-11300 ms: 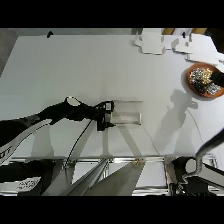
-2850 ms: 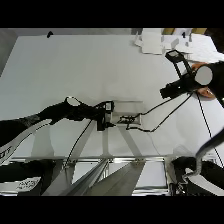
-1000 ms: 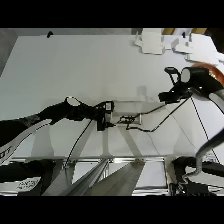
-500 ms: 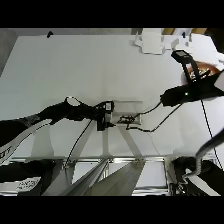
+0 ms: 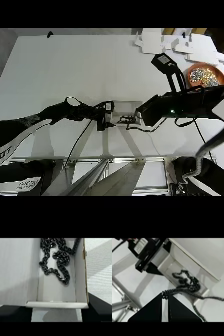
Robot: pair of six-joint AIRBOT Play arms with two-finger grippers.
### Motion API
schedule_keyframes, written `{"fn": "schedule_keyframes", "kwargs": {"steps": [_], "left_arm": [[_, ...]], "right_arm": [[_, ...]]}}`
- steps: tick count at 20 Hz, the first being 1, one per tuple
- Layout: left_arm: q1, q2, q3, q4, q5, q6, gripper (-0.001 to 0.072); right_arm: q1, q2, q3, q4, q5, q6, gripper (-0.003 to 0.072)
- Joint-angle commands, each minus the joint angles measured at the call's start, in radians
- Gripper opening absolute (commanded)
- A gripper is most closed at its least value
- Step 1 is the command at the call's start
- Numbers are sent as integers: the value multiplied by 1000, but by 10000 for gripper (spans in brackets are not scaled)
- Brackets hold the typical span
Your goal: Fold the box and place the chain.
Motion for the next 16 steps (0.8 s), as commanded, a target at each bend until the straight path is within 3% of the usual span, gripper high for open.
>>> {"fn": "schedule_keyframes", "kwargs": {"steps": [1, 8, 10, 13, 14, 15, 16], "left_arm": [[0, 1, 0, 0, 0, 0, 319], [0, 1, 0, 0, 0, 0, 319], [0, 1, 0, 0, 0, 0, 319], [0, 1, 0, 0, 0, 0, 319], [0, 1, 0, 0, 0, 0, 319], [0, 1, 0, 0, 0, 0, 319], [0, 1, 0, 0, 0, 0, 319]], "right_arm": [[66, -36, -16, -94, -91, 70, 23], [66, -230, -17, -121, -93, 67, 26], [66, -284, -17, -121, -92, 62, 74], [66, -322, -17, -121, -91, 48, 76], [66, -322, -17, -121, -91, 48, 139], [66, -322, -16, -123, -89, 45, 249], [66, -322, -16, -123, -83, 44, 276]]}}
